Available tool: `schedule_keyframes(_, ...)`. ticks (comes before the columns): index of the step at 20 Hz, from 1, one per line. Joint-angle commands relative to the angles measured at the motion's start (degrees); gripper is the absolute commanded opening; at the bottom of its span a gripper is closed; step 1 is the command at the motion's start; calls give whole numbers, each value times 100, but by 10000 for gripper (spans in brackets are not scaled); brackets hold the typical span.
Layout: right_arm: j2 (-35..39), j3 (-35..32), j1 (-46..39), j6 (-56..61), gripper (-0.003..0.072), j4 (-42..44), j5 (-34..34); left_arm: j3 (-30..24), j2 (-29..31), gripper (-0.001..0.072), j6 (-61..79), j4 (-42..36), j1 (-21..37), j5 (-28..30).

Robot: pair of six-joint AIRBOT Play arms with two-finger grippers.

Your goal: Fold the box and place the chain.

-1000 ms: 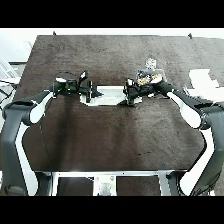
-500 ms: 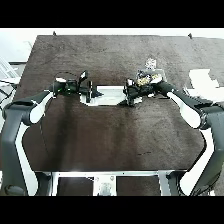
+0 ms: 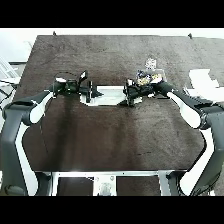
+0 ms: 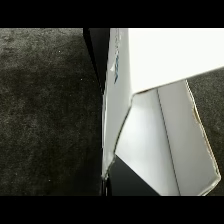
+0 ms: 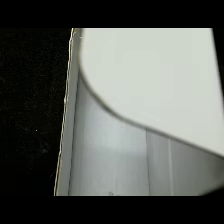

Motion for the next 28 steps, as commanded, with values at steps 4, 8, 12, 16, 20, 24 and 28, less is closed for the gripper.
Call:
schedule_keyframes(4,-4,-2,4,-2,589,0,2,0,-2,20,0,0,4,2)
schedule_keyframes(8,-4,-2,4,-2,589,0,2,0,-2,20,0,0,2,2)
schedule_keyframes(12,-4,-2,4,-2,589,0,2,0,-2,20,0,0,2,2)
schedule_keyframes(16,-4,-2,2,-2,589,0,2,0,-2,21,-140,0,4,-170)
schedule_keyframes(20,-4,-2,2,-2,589,0,2,0,-2,21,-149,-28,4,-166)
schedule_keyframes(24,-4,-2,2,-2,589,0,2,0,-2,20,-149,-122,2,-168)
schedule_keyframes(28,-4,-2,2,-2,589,0,2,0,-2,23,-149,-162,4,-286)
